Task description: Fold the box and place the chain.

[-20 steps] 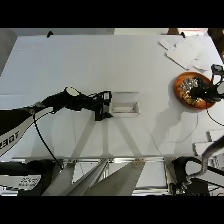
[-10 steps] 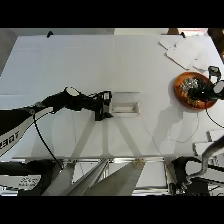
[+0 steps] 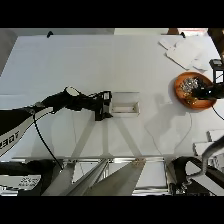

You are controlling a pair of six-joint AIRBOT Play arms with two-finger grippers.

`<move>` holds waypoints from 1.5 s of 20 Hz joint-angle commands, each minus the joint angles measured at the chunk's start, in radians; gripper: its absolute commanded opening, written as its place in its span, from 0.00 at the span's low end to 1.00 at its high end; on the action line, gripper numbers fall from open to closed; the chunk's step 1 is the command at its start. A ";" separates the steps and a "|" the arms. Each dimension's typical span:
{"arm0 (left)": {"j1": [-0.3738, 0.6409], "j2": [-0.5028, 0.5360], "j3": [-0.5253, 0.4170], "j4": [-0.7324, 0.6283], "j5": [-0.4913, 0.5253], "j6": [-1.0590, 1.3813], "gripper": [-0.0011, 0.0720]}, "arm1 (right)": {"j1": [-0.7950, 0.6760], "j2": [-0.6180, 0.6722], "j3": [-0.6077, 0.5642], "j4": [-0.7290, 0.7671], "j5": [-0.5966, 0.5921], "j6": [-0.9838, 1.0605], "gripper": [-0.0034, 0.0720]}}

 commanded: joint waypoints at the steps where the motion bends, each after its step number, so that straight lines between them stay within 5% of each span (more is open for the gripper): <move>1: 0.000 0.000 0.001 0.000 0.000 0.000 0.23 | 0.045 0.125 0.001 -0.001 0.091 -0.029 0.05; 8: 0.001 0.000 0.001 0.000 0.000 0.000 0.23 | 0.248 0.285 0.001 0.000 0.232 -0.023 0.05; 14: 0.000 0.000 0.000 0.000 0.000 0.000 0.23 | 0.433 0.303 0.000 0.069 0.280 -0.015 0.05; 30: 0.001 0.000 0.000 0.000 0.000 0.000 0.23 | 0.712 0.213 0.000 0.266 0.015 0.063 0.05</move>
